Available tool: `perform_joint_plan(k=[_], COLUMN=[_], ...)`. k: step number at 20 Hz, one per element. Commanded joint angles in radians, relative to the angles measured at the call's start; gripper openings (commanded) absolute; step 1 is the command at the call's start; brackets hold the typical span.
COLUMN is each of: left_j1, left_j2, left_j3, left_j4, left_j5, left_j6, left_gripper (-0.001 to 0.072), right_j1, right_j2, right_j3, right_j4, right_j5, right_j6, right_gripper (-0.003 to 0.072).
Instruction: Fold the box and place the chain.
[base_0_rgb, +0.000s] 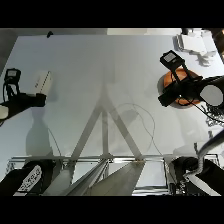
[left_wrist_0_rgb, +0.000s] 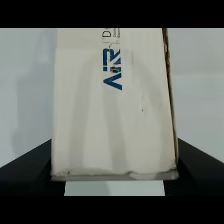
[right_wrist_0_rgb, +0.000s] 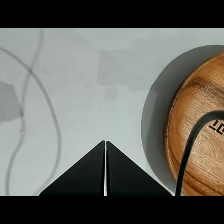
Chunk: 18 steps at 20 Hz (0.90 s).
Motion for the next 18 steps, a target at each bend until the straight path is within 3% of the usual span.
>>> perform_joint_plan(k=[1,2,3,5,8,9,10,11,18], left_j1=[0.008,0.008,0.008,0.008,0.008,0.008,0.008,0.008,0.008], left_j2=[-0.034,-0.040,-0.043,-0.045,-0.045,-0.045,-0.045,-0.045,0.005], left_j3=[-0.072,-0.072,-0.072,-0.072,-0.072,-0.072,-0.072,-0.072,-0.070], left_j4=[-0.012,-0.013,-0.013,-0.013,-0.013,-0.013,-0.013,-0.013,-0.012], left_j5=[0.152,0.165,0.171,0.172,0.171,0.171,0.172,0.171,0.167], left_j6=[-0.004,-0.004,-0.004,-0.003,-0.003,-0.003,-0.003,-0.003,-0.003], left_gripper=[0.0040,0.0058,0.0122,0.0334,0.0365,0.0447,0.0611,0.0691,0.0714], right_j1=[0.000,0.000,0.000,0.000,0.000,0.000,0.000,0.000,0.000], right_j2=[0.001,0.001,0.001,0.001,0.001,0.001,0.001,0.001,0.001], right_j3=[0.000,0.000,0.000,0.000,0.000,0.000,0.000,0.000,0.000], right_j4=[0.001,0.000,0.000,0.000,0.000,0.000,0.000,0.000,0.001], right_j5=[-0.002,-0.002,-0.002,-0.002,-0.002,-0.002,-0.002,-0.002,-0.002], right_j6=[0.000,0.000,0.000,0.000,0.000,0.000,0.000,0.000,0.000], right_gripper=[0.0009,0.0009,0.0009,0.0009,0.0009,0.0009,0.0009,0.0009,0.0009])
